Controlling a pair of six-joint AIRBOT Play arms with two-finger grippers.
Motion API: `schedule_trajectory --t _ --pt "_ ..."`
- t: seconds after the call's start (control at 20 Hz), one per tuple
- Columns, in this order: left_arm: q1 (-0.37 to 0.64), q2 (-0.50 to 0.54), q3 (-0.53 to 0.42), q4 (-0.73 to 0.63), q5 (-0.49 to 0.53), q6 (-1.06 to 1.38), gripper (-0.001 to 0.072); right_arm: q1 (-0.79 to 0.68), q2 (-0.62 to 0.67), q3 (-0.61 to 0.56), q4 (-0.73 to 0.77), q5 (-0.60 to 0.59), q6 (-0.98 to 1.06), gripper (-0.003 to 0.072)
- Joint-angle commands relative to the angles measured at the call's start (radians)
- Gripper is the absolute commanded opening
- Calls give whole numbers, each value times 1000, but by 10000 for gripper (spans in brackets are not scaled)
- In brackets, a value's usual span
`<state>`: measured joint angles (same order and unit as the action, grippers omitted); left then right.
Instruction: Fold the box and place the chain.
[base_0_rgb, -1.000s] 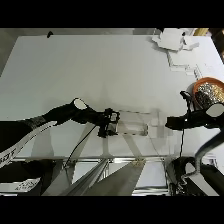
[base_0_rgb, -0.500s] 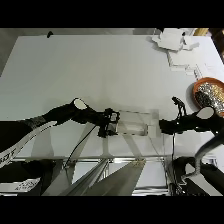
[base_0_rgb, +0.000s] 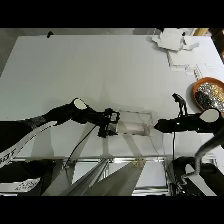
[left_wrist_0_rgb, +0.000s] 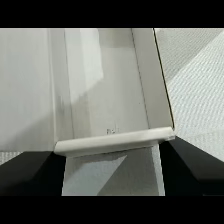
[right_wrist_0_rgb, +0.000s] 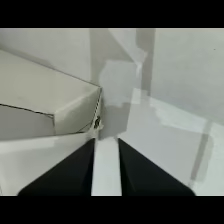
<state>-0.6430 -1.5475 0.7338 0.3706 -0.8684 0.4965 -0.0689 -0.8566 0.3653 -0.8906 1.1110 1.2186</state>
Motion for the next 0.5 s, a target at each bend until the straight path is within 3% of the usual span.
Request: schedule_trajectory --t 0.0,0.05,0.15,0.45 --pt "1 0 1 0 0 0 272 2 23 -1 50 14 -35 204" --pt "1 1 1 0 0 0 272 2 23 -1 54 21 -50 206" --pt "1 1 1 0 0 0 272 2 23 -3 61 26 -50 302" --pt "1 1 1 0 0 0 272 133 23 -5 64 -13 -39 340"
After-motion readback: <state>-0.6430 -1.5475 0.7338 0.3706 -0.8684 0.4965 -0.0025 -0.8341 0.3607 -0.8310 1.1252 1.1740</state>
